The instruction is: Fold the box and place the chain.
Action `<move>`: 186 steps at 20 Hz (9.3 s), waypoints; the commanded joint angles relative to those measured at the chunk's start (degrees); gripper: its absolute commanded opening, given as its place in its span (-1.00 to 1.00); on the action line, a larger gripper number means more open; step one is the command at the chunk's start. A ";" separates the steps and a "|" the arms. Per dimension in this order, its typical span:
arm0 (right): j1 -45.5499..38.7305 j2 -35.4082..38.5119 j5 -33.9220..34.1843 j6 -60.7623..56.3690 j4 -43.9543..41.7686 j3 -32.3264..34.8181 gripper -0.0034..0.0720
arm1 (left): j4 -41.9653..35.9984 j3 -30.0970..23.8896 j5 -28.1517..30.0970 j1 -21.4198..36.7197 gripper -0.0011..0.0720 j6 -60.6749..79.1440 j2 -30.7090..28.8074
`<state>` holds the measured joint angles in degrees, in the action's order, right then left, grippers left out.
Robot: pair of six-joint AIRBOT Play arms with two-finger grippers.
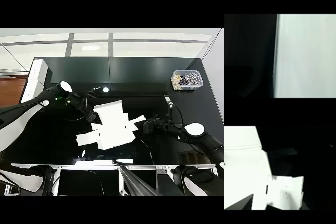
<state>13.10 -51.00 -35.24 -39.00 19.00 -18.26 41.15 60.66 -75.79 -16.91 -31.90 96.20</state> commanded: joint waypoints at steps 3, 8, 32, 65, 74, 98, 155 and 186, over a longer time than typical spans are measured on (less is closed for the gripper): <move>-4.94 0.02 -14.47 -1.92 15.98 -9.49 0.70 | -1.66 -1.11 2.51 -1.36 -0.92 0.39 -4.96; -4.79 0.02 -18.91 2.01 34.77 -20.20 0.70 | -1.49 -7.15 18.08 -7.93 -0.91 14.08 -14.45; 10.49 -0.28 -10.49 23.21 36.06 -4.92 0.96 | 5.27 -8.20 27.12 -15.45 -0.90 32.76 -10.25; 8.37 -0.72 -0.13 33.68 22.73 -7.26 0.96 | 4.81 -8.17 27.26 -15.47 -0.90 32.76 -10.25; 7.37 -7.85 -4.15 49.81 8.15 -7.26 0.96 | 4.81 -8.17 27.39 -15.47 -0.90 32.79 -10.25; 6.54 -15.69 -3.93 56.61 11.67 -7.17 0.96 | 4.81 -8.17 27.34 -15.47 -0.90 32.79 -10.25; 6.64 -15.96 -4.57 56.61 12.63 -7.17 -0.58 | 2.34 -9.81 31.17 -10.19 -0.90 2.64 -26.23; 6.64 -15.96 -4.55 56.61 12.63 -7.17 -0.58 | -15.23 -21.99 28.96 -14.10 -0.63 36.76 -18.58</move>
<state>19.70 -66.94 -39.79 17.61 31.64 -25.45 29.65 38.70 -46.96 -30.30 3.33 76.20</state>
